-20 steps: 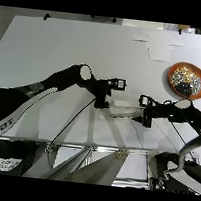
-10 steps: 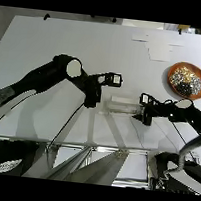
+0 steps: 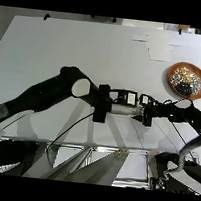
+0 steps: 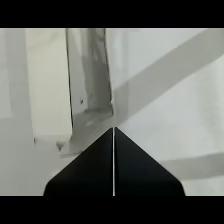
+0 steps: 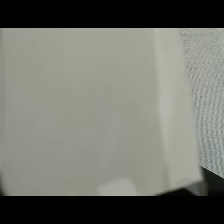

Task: Fold the box and place the chain.

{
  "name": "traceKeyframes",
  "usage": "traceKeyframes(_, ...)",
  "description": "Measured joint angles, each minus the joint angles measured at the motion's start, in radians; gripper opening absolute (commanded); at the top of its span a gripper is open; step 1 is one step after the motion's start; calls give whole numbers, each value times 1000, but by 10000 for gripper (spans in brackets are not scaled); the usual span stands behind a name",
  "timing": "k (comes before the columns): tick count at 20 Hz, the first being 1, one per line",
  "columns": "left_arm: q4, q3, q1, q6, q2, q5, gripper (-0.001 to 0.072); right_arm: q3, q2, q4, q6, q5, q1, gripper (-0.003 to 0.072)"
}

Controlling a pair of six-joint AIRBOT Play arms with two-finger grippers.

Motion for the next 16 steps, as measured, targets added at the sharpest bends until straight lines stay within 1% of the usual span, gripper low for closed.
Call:
traceKeyframes(2, -3, 0, -29, -6, -25, 56, 1, 0, 0, 0, 0, 0, 0, 415)
traceKeyframes(3, -4, 0, -37, -17, -40, 102, 1, 0, 0, 0, 0, 0, 0, 415)
traceKeyframes(5, -5, 0, -41, -60, -74, 219, 0, 0, 0, 0, -1, 1, 0, 415)
traceKeyframes(8, -5, 0, -23, -183, -138, 423, 1, 0, 0, 0, -1, 0, 0, 415)
traceKeyframes(10, -5, 0, -8, -282, -187, 514, 2, 0, 0, 0, 0, 0, 0, 415)
traceKeyframes(13, -5, 0, 0, -367, -235, 552, 6, 0, 0, 0, -1, 0, 0, 415)
traceKeyframes(16, 0, 0, 3, -400, -237, 536, 2, 0, 0, -1, -1, 1, 0, 415)
